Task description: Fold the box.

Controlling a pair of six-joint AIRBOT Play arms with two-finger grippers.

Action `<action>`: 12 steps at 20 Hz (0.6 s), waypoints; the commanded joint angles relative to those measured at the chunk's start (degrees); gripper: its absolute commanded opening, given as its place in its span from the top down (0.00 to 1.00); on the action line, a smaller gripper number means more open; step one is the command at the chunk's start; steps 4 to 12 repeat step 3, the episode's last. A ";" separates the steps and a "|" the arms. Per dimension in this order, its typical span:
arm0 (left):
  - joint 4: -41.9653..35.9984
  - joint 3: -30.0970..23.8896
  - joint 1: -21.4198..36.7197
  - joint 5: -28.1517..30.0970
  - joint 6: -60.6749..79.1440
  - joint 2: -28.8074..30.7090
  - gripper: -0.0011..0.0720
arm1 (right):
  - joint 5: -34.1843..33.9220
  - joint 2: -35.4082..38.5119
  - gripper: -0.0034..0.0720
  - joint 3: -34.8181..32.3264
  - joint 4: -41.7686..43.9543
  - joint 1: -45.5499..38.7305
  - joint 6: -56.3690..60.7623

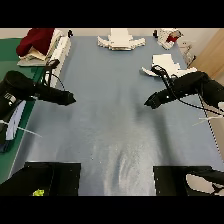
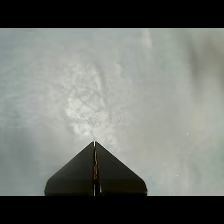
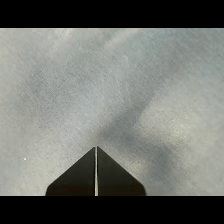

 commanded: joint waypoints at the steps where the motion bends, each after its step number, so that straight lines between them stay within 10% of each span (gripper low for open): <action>1: -0.02 -4.42 -3.74 2.62 -1.20 1.05 0.97 | 0.00 -0.02 0.93 0.07 0.02 0.02 0.02; 12: -0.26 -4.42 -3.76 2.69 -1.20 1.05 0.97 | 0.00 -0.02 0.93 0.07 0.02 0.02 0.02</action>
